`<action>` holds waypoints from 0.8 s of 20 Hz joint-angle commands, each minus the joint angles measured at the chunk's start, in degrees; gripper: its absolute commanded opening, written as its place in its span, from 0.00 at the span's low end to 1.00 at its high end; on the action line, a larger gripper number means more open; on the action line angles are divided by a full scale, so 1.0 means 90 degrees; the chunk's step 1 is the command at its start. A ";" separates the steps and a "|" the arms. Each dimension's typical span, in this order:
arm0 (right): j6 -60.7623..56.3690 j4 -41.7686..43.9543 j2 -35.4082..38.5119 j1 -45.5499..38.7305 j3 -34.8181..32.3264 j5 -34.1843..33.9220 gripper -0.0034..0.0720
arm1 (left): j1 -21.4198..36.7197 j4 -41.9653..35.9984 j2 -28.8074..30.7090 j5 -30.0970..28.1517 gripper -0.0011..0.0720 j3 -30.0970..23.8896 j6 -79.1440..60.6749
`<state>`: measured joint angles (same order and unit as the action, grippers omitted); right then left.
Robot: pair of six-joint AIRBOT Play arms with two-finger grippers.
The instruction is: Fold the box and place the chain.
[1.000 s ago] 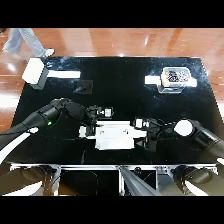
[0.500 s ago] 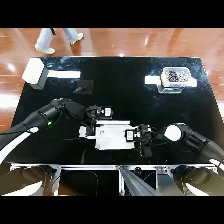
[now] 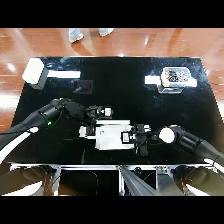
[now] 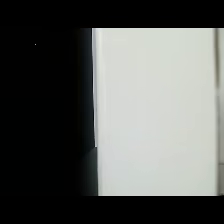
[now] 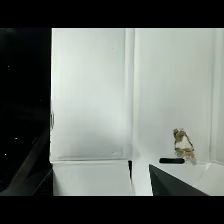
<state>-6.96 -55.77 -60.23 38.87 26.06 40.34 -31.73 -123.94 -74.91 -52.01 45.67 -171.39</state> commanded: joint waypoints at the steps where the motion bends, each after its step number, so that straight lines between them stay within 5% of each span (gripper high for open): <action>1: -0.0029 0.0029 -0.0024 0.0070 0.0005 -0.0658 1.00 | 0.0005 -0.0002 -0.0005 -0.0007 0.04 -0.0002 0.0068; 16: -0.0418 -0.0561 0.0126 0.0073 0.0010 -0.0058 1.00 | 0.0005 0.0002 -0.0005 -0.0010 0.04 -0.0002 0.0090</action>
<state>-10.68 -59.94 -59.07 39.51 26.15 39.35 -31.70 -123.98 -74.96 -52.23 45.67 -170.76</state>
